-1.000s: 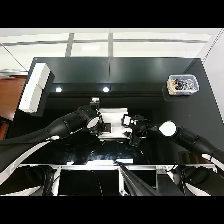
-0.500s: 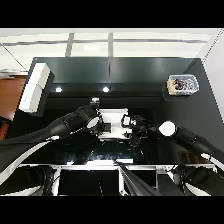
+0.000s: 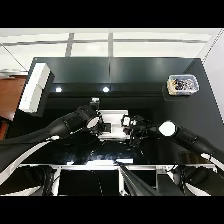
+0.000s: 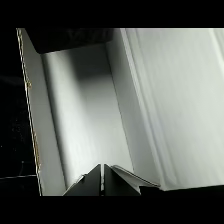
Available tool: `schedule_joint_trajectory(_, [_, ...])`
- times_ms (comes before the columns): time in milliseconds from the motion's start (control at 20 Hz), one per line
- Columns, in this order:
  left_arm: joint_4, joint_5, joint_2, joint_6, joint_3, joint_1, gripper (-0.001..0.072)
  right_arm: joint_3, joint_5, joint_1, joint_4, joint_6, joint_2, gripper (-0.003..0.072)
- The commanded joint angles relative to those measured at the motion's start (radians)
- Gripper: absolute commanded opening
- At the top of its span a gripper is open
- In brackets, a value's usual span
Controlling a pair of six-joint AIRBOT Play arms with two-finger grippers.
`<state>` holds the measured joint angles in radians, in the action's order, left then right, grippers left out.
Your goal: Fold the box and place the chain.
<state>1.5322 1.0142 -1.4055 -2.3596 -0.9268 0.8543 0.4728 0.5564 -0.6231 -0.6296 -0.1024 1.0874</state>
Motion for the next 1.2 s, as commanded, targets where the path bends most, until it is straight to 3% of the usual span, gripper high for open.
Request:
schedule_joint_trajectory(0, [0.0,0.005,0.0,0.0,0.0,0.0,0.0029,0.0,0.002,0.012,-0.037,-0.129,-0.013,0.0026])
schedule_joint_trajectory(200, [0.0,0.011,0.0,0.0,0.0,0.0,0.003,0.001,0.114,0.146,-0.218,-0.537,-0.107,0.0025])
schedule_joint_trajectory(500, [0.0,0.011,0.0,-0.001,0.0,0.0,0.003,-0.001,0.444,0.631,-0.223,-0.99,-0.224,0.0026])
schedule_joint_trajectory(650, [0.0,0.012,0.0,0.0,0.0,0.0,0.0029,-0.032,0.506,0.792,-0.243,-1.127,-0.222,0.0026])
schedule_joint_trajectory(850, [0.0,0.012,0.0,0.0,0.0,0.0,0.0029,-0.106,0.52,0.779,-0.184,-1.185,-0.146,0.0025])
schedule_joint_trajectory(1150, [0.0,0.011,0.0,-0.001,0.0,0.0,0.0029,-0.104,0.426,0.574,0.024,-1.161,0.036,0.0026])
